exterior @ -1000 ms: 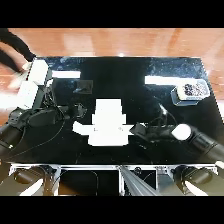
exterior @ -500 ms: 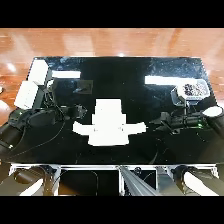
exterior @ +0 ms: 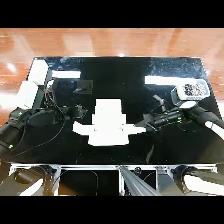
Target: Fold the box and place the chain.
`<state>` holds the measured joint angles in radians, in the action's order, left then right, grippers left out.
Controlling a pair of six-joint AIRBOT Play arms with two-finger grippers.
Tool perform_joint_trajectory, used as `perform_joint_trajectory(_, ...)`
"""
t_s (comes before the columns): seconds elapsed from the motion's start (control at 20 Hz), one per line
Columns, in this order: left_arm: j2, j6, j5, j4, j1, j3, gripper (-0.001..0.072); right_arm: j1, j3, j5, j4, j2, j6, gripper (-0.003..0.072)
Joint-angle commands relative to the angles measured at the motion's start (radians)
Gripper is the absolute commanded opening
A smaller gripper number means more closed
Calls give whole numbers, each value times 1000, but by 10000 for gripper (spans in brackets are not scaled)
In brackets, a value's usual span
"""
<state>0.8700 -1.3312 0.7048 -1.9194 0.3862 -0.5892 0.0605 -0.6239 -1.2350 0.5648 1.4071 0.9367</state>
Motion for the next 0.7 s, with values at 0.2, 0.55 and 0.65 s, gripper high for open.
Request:
perform_joint_trajectory(0.2, 0, -5, -1, 0, 0, -1, 609, 142, -12, 78, -34, 29, -13, 630)
perform_joint_trajectory(0.55, 0, -15, 5, 0, 0, -1, 609, 116, -12, 14, -66, 21, -95, 37)
perform_joint_trajectory(0.65, 0, -35, 7, 0, 0, -1, 609, 67, -12, -65, -60, 3, -97, 38)
